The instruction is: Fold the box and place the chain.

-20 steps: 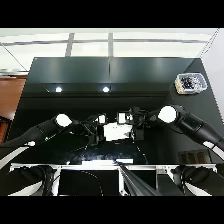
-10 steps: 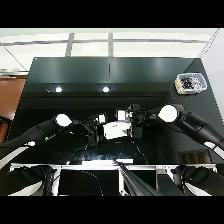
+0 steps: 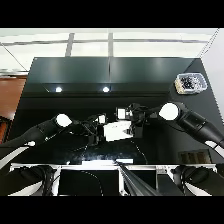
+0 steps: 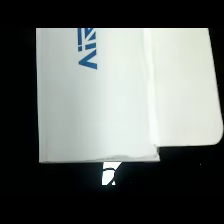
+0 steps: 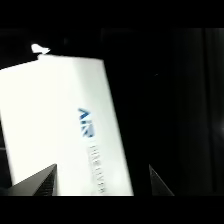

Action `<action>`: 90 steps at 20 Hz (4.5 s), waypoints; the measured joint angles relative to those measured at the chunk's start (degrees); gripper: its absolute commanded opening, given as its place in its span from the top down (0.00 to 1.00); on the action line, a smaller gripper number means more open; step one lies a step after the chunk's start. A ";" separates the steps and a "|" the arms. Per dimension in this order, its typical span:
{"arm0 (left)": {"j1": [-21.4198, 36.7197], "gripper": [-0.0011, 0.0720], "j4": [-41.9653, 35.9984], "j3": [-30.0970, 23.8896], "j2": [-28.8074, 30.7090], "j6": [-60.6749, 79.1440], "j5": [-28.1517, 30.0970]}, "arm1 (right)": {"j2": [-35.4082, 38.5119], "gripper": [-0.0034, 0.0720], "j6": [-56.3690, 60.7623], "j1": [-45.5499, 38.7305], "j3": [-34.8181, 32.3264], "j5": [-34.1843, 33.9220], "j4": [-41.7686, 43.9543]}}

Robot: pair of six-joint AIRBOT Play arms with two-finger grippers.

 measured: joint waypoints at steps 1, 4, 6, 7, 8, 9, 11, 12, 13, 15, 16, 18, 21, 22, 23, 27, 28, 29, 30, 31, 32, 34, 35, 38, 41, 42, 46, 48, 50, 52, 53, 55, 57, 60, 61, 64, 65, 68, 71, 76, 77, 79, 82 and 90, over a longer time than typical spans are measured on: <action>0.00 0.49 -0.02 0.00 0.00 -0.04 -0.02 | 0.00 0.00 0.46 0.00 -0.13 1.46 -0.09; 0.00 0.49 -0.11 0.00 0.00 -0.22 -0.02 | -0.48 0.00 1.31 0.00 -1.20 2.34 -0.87; 0.00 0.49 -0.13 0.00 0.00 -0.26 -0.02 | -1.16 0.00 1.49 0.02 -1.60 1.16 -1.03; 0.00 0.49 -0.13 0.00 0.00 -0.28 -0.02 | -1.42 0.00 1.38 0.07 -1.70 0.55 -1.11; 0.00 0.49 -0.15 0.00 0.00 -0.31 -0.02 | -1.64 0.00 1.14 0.07 -1.81 -0.15 -1.18; 0.00 0.49 -0.15 0.00 0.00 -0.33 -0.02 | -1.81 0.00 0.81 0.07 -1.90 -0.52 -1.22; 0.00 0.49 -0.17 0.00 0.00 -0.37 -0.02 | -2.03 0.00 0.39 0.07 -1.97 -1.14 -1.22; 0.00 0.49 -0.17 0.00 0.00 -0.35 -0.02 | -2.10 0.00 0.28 0.07 -2.01 -1.25 -1.27; 0.00 0.49 -0.15 0.00 0.00 -0.37 -0.02 | -2.14 0.00 0.17 0.07 -2.01 -1.38 -1.25; 0.00 0.49 -0.17 0.00 0.00 -0.37 0.00 | -2.21 0.17 0.07 0.07 -2.03 -1.53 -1.27; -0.02 0.49 -0.17 0.00 0.00 -0.37 0.00 | -2.21 0.31 -0.04 0.07 -2.03 -1.60 -1.25; 0.00 0.49 -0.17 0.00 0.02 -0.37 -0.02 | -2.21 0.31 -0.09 0.07 -2.03 -1.70 -1.18; 0.00 0.49 -0.20 0.00 0.00 -0.37 -0.02 | -2.08 0.31 -0.09 0.07 -2.03 -1.55 -1.22; -0.02 0.49 -0.17 0.00 0.00 -0.37 -0.02 | -1.92 0.31 -0.09 0.07 -2.03 -1.38 -1.25; -0.02 0.49 -0.20 0.00 0.00 -0.37 -0.02 | -1.66 0.31 -0.04 0.07 -2.03 -1.16 -1.29; 0.00 0.49 -0.20 0.00 0.00 -0.39 0.00 | -0.37 0.31 0.17 0.07 -2.03 -0.96 -1.33; 0.00 0.49 -0.20 0.00 0.00 -0.37 0.00 | -0.20 0.31 0.20 0.07 -2.03 -0.96 -1.33; 0.00 0.49 -0.20 0.00 0.00 -0.37 0.00 | -0.04 0.31 0.22 0.07 -2.03 -0.90 -1.31; 0.00 0.49 -0.20 0.00 0.00 -0.35 0.00 | 0.02 0.46 0.26 0.07 -2.03 -0.90 -1.31; 0.00 0.49 -0.22 0.00 0.00 -0.44 0.00 | 0.11 0.74 0.35 0.07 -2.03 -0.70 -1.29; 0.00 0.49 -0.28 0.00 0.00 -0.57 -0.02 | 0.20 0.77 0.37 0.07 -2.03 -0.35 -1.22; 0.00 0.49 -0.31 0.00 0.00 -0.59 0.00 | 0.24 0.77 0.37 0.07 -2.03 -0.50 -1.22; 0.00 0.49 -0.28 -0.02 0.00 -0.55 0.00 | 0.26 0.77 0.37 0.07 -2.03 -0.55 -1.25; 0.00 0.49 -0.24 0.00 0.00 -0.44 0.00 | 0.26 0.77 0.37 0.07 -2.03 -0.59 -1.25; 0.00 0.49 -0.22 0.00 0.00 -0.39 0.00 | 0.26 0.77 0.76 0.07 -1.86 -0.59 -1.27; 0.00 0.49 -0.22 0.00 0.00 -0.42 0.02 | 0.26 0.77 1.11 0.07 -1.66 -0.55 -1.29; 0.00 0.49 -0.04 0.00 0.02 -0.04 0.09 | 0.24 0.77 1.97 0.07 -0.52 -1.44 -0.98; 0.00 0.49 -0.04 0.00 0.00 -0.02 0.07 | 0.26 0.77 2.05 0.07 -0.22 -0.96 -1.09; 0.00 0.49 -0.07 0.00 0.00 -0.13 0.09 | 0.26 0.77 2.16 0.07 -0.09 -0.66 -1.11; 0.00 0.49 -0.07 0.00 0.00 -0.20 0.04 | 0.26 0.77 2.34 0.07 0.00 -0.13 -1.22; -0.02 0.49 -0.09 0.00 0.00 -0.22 0.04 | 0.26 0.76 2.38 0.07 0.02 0.44 -1.36; 0.00 0.49 -0.11 0.00 0.00 -0.26 0.02 | 0.28 0.61 2.93 0.07 0.07 1.40 -1.97; -0.02 0.49 -0.13 -0.02 0.00 -0.37 0.02 | 0.26 0.59 3.80 0.07 0.04 2.08 -2.93; -0.02 0.49 -0.13 0.00 0.00 -0.35 0.02 | 0.28 0.59 4.52 0.07 0.07 2.38 -3.43; -0.02 0.49 -0.15 0.00 0.00 -0.35 0.02 | 0.28 0.59 4.70 0.07 0.07 2.40 -3.56; -0.02 0.49 -0.15 0.00 0.00 -0.35 0.02 | 0.28 0.68 4.94 0.07 0.07 2.51 -3.85; -0.02 0.49 -0.15 0.00 0.00 -0.35 0.02 | 0.28 0.70 4.96 0.07 0.07 2.56 -3.91; -0.02 0.49 -0.20 -0.02 0.00 -0.42 0.00 | 0.28 0.70 5.11 0.07 0.07 2.75 -4.17; -0.02 0.49 -0.20 -0.02 0.00 -0.42 0.00 | 0.28 0.70 5.11 0.07 0.07 2.60 -4.17; 0.00 0.49 -0.20 -0.02 0.00 -0.39 0.02 | 0.15 0.67 5.11 0.07 0.07 2.51 -4.07; -0.02 0.49 -0.22 -0.02 0.00 -0.39 0.02 | -0.04 0.67 5.11 0.07 0.07 2.51 -4.04; -0.02 0.49 -0.20 -0.02 0.00 -0.39 0.02 | -0.39 0.67 5.11 0.07 0.07 2.56 -4.02; -0.02 0.49 -0.20 -0.02 0.00 -0.37 0.00 | -0.70 0.67 5.11 0.07 0.07 2.58 -4.02; -0.02 0.49 -0.20 -0.02 0.00 -0.33 0.02 | -0.98 0.67 6.08 0.07 0.00 2.73 -4.02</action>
